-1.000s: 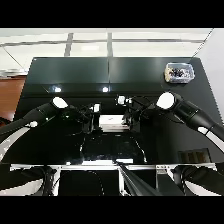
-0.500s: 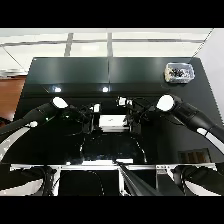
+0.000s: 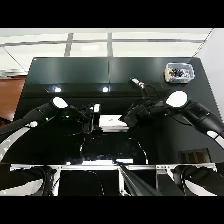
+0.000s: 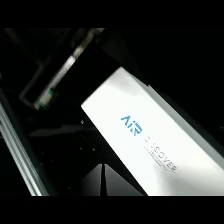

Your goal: Fold the box and place the chain.

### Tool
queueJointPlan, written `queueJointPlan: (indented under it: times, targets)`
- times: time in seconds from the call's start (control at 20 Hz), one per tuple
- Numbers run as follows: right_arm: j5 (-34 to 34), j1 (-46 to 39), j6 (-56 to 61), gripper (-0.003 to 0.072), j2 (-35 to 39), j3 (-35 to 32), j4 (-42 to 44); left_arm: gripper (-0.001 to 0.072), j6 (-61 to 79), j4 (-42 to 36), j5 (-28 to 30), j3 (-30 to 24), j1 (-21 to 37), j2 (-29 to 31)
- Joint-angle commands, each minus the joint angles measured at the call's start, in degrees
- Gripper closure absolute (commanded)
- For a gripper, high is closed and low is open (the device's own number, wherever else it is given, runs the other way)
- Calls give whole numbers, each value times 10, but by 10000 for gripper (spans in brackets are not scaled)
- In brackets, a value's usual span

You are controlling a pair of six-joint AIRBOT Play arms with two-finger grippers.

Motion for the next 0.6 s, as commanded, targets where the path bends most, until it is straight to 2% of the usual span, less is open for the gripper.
queueJointPlan:
  times: [0.0,0.2,0.55]
  targets:
    - [-26,12,66,668,-45,-6,50,183,0,0,2,0,0,0]
    - [-67,12,66,667,-115,-6,37,183,0,0,2,0,0,0]
    - [-67,12,72,667,-120,-6,20,183,0,-1,8,0,0,0]
